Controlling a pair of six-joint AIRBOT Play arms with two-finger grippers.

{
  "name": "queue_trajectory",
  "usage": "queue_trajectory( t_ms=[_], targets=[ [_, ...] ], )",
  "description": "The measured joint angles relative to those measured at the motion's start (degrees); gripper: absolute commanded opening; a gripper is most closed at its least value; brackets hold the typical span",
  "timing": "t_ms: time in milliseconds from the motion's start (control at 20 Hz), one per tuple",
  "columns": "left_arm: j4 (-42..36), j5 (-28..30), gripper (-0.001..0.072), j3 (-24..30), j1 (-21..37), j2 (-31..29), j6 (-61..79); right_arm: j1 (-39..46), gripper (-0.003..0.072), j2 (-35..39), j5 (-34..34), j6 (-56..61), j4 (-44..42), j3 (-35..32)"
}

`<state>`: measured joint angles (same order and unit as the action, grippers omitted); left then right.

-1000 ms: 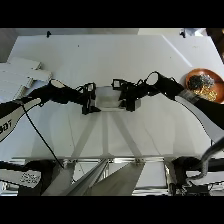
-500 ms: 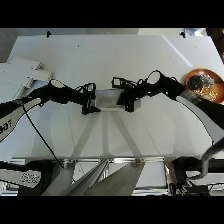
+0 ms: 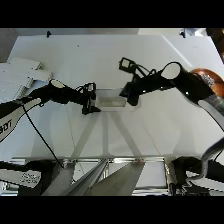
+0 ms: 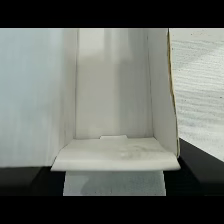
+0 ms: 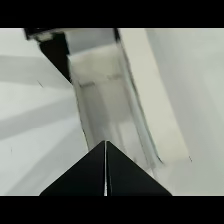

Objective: Fold the box and place the chain.

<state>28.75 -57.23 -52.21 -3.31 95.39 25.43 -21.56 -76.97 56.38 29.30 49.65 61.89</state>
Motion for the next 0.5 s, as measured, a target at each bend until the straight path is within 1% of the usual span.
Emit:
queue_trajectory(
  t_ms=[100,250,400,500],
  targets=[
    [0.0,0.0,0.0172,0.0,0.0,0.0,0.0,2.6,0.0008,0.7,-0.02,8.74,5.9,-0.42],
    [0.0,0.0,0.0172,0.0,0.0,0.0,0.0,7.39,0.0008,1.09,-0.17,17.35,10.86,-2.67],
    [0.0,0.0,0.0172,0.0,0.0,0.0,0.0,11.61,0.0005,0.37,-1.38,22.75,12.48,-7.04],
    [0.0,0.0,0.0172,0.0,0.0,0.0,0.0,12.92,0.0005,-1.22,-2.01,24.63,11.5,-9.64]
  ],
)
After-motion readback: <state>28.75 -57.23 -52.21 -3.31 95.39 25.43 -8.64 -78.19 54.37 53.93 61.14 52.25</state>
